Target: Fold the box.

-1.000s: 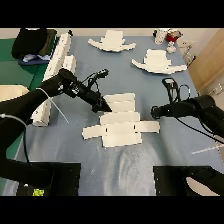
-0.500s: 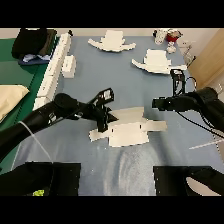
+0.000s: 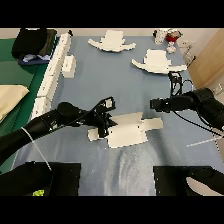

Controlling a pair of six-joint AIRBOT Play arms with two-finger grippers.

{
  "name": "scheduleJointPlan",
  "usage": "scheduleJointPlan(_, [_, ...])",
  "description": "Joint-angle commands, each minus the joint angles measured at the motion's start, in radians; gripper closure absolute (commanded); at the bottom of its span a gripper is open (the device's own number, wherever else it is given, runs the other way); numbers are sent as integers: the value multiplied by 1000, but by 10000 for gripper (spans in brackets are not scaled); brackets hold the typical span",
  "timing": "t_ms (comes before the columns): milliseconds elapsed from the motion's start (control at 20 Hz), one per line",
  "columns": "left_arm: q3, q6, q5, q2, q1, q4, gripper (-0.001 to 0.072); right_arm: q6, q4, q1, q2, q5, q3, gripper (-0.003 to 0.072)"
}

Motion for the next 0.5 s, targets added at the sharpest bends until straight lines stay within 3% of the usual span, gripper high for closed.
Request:
scheduleJointPlan(0, [73,-31,-157,-14,113,8,698,1,5,0,-2,0,1,550])
scheduleJointPlan(250, [234,-130,-373,-178,167,129,698,1,5,0,-2,1,1,550])
scheduleJointPlan(450, [290,-159,-440,-282,167,115,697,1,5,0,-2,1,1,550])
